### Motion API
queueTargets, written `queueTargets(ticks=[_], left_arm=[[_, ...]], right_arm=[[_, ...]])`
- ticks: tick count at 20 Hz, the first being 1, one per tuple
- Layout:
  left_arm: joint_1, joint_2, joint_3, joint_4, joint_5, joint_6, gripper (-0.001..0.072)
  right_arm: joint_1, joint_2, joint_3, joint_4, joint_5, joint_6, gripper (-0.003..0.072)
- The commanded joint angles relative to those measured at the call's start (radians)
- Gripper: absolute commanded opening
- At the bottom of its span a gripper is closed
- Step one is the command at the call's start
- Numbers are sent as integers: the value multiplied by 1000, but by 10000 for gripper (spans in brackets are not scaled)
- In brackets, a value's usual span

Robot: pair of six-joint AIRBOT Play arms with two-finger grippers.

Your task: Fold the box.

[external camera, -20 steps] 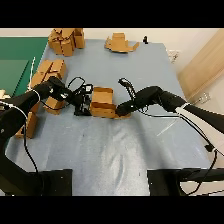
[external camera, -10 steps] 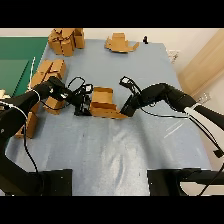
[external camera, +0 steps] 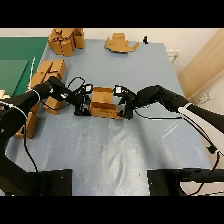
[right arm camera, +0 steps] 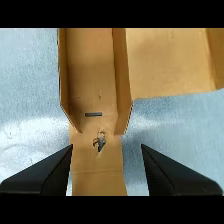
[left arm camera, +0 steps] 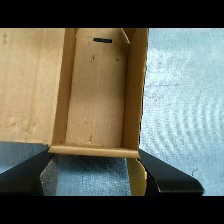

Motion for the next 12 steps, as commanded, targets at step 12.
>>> queueTargets(ticks=[12], left_arm=[[0, 1, 0, 0, 0, -1, 523]], right_arm=[[39, -14, 3, 101, 0, -35, 414]])
